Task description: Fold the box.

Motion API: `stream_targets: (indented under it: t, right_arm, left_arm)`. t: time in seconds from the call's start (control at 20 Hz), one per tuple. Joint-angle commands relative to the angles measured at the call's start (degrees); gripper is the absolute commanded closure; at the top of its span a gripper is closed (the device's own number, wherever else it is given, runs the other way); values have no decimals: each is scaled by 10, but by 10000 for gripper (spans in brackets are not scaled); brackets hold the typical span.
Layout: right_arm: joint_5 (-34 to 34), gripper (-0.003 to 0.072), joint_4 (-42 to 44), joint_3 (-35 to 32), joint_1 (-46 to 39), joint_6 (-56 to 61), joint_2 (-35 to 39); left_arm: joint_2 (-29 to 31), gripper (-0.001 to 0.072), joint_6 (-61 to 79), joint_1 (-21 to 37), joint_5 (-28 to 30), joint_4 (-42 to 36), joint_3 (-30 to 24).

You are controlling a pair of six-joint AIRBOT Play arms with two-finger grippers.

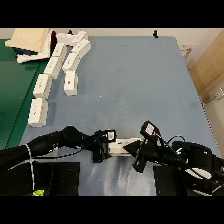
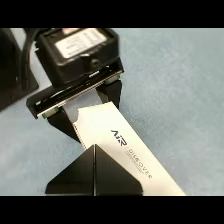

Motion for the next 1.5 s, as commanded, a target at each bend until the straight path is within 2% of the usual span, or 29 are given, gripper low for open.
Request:
stream_targets:
  t: [0.0, 0.3, 0.6, 1.45]
  right_arm:
    - [-56, 686, 2, -40, 0, 93, 23]
    - [-60, 686, -1, -53, 0, 102, 17]
    - [-102, 686, -2, -53, 0, 102, -24]
    - [-107, 686, 21, -90, 37, 116, -42]
  left_arm:
    - [0, 268, 0, 1, 0, 0, 0]
    - [0, 268, 0, 1, 0, 0, 0]
    - [0, 268, 0, 1, 0, 0, 0]
    - [0, 268, 0, 1, 0, 0, 0]
